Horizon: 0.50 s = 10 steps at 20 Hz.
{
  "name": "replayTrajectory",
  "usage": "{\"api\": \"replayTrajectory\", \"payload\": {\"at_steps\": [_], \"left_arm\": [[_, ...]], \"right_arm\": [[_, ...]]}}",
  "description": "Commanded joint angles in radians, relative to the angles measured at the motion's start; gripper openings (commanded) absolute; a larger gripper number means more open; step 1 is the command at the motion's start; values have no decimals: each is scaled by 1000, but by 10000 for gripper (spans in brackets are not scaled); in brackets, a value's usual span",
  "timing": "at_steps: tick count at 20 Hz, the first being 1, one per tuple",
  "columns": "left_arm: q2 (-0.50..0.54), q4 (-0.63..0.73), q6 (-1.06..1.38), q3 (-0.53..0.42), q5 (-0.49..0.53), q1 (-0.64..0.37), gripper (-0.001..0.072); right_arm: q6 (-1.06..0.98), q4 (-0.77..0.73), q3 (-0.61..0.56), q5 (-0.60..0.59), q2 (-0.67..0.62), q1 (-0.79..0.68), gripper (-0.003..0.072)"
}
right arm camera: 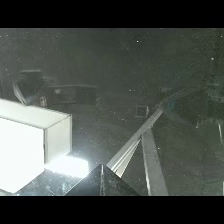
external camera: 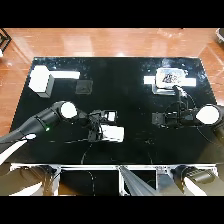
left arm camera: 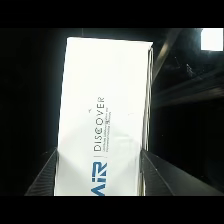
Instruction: Fold the box and place the chain.
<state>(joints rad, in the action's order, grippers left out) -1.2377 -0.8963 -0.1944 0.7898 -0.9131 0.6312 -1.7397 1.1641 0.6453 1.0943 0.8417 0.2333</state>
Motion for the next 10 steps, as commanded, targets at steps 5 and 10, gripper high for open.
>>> {"api": "replayTrajectory", "payload": {"at_steps": [5,10], "left_arm": [[-19,-3,0,-5,20,0,620],[-40,-5,-74,-7,16,8,515]], "right_arm": [[0,0,0,-6,0,-1,22],[0,0,0,-15,0,-1,22]]}}
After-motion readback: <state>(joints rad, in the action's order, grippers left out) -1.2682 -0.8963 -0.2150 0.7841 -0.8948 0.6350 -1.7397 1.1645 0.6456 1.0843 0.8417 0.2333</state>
